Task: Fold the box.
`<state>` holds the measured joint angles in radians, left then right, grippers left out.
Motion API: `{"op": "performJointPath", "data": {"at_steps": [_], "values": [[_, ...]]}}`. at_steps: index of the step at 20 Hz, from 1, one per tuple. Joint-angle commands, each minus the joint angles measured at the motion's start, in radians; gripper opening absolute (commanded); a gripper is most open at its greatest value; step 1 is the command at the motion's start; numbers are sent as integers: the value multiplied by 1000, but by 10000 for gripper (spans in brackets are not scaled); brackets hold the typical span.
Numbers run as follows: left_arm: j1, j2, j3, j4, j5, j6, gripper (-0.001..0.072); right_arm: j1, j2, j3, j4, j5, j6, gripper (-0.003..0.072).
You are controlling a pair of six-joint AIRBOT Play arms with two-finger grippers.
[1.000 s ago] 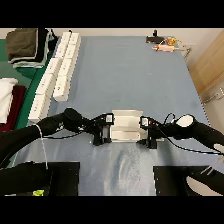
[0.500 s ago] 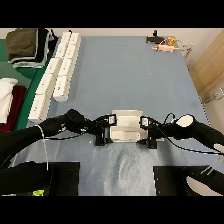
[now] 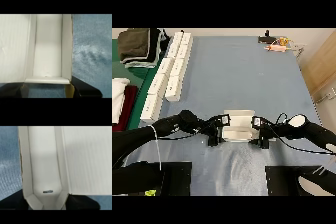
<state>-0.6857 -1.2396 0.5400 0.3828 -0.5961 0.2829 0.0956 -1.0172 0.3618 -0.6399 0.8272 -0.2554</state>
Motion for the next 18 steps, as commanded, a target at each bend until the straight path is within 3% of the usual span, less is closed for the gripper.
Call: {"op": "performJointPath", "data": {"at_steps": [1, 2, 3, 4, 12, 18], "values": [[-6, -1, 2, -1, -14, -19, 454, 0, 0, 0, 0, 2, 0, 577], [-6, -1, 2, -1, -14, -19, 455, 0, 0, 0, 0, 2, 0, 578], [-6, -1, 2, -1, -14, -19, 526, 0, 0, 0, 0, 2, 0, 578], [-6, -1, 2, -1, -15, -19, 660, 0, 0, 0, 0, 2, 0, 578], [-6, -1, 2, 2, -16, -25, 669, 0, 0, 0, 0, 2, 0, 578], [-6, -1, 2, 96, -21, -124, 668, 0, 0, 0, 0, 2, 0, 578]]}}
